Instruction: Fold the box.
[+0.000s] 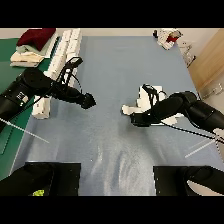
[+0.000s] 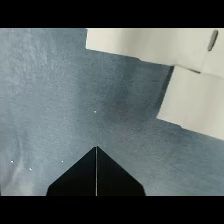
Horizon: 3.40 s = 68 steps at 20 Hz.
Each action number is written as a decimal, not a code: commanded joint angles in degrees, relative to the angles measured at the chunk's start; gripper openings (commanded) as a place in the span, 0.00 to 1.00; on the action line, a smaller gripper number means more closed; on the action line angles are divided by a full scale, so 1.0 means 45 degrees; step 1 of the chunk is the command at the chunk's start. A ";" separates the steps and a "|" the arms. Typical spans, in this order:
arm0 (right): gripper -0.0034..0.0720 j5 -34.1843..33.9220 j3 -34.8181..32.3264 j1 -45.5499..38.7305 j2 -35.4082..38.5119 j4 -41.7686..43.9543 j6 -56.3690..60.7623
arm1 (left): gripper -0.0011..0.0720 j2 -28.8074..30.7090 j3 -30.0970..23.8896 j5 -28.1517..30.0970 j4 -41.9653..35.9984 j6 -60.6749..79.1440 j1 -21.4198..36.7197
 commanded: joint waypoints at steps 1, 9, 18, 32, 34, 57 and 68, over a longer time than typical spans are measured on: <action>0.05 -0.0083 -0.0010 0.0194 -0.0073 0.0243 0.0112 | 0.97 0.0000 -0.0005 0.0005 0.0005 0.0005 -0.0005; 0.31 -0.1137 0.0583 -0.1885 -0.0486 -0.0005 0.0121 | 0.97 0.0000 -0.0005 0.0005 0.0005 0.0005 -0.0005; 0.57 -0.3337 0.2137 -1.1880 -0.0928 -0.1321 -0.3366 | 0.97 0.0000 -0.0005 0.0879 0.0000 0.0005 -0.0005; 0.49 -0.3725 0.4099 -1.5620 -0.6339 0.2914 -0.9500 | 0.97 -0.0005 -0.0005 0.1025 -0.0767 -0.0403 -0.0049; 0.49 -0.3944 0.4143 -1.5319 -0.6722 0.3021 -0.9656 | 0.97 -0.0005 -0.0005 0.1020 -0.0782 -0.0398 -0.0049; 0.05 -0.3735 0.0146 -0.7771 -0.4090 0.6596 -0.9792 | 0.96 -0.0107 0.0155 -0.0967 -0.1433 -0.2059 0.1472; 0.05 0.1870 -0.6363 -0.3876 0.3279 0.6538 -0.8738 | 0.59 -0.1452 -0.0238 -0.3264 -0.1579 -0.0821 0.2327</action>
